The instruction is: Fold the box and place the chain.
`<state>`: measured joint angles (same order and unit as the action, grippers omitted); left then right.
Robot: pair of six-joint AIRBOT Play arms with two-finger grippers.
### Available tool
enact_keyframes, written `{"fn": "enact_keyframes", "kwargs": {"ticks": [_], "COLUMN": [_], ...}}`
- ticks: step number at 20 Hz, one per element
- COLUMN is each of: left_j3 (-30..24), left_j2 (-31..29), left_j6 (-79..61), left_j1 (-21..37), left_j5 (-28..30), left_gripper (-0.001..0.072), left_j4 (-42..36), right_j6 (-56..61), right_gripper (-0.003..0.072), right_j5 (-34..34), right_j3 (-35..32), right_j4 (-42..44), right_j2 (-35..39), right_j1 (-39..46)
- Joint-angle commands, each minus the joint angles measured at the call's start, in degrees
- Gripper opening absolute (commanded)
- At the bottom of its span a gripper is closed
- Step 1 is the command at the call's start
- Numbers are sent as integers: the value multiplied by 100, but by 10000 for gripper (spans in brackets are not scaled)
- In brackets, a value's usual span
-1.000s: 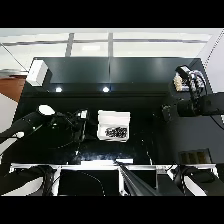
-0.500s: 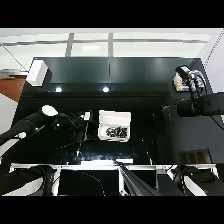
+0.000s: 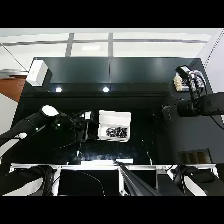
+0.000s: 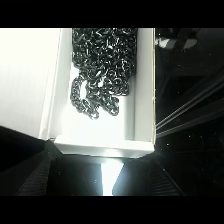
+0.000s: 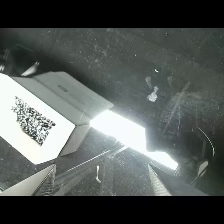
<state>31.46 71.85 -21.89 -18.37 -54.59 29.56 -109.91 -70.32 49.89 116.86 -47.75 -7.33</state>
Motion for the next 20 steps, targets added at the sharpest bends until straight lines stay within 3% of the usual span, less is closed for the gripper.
{"fn": "enact_keyframes", "kwargs": {"ticks": [1,20], "left_j3": [7,7], "left_j2": [4,4], "left_j6": [0,2], "left_j1": [-66,-173], "left_j5": [-2,103], "left_gripper": [690,689], "left_j4": [-4,-7], "right_j6": [0,2], "right_gripper": [694,694], "right_j5": [2,4], "right_j3": [-2,-2], "right_j4": [2,4], "right_j2": [-4,-4], "right_j1": [-7,-7]}}
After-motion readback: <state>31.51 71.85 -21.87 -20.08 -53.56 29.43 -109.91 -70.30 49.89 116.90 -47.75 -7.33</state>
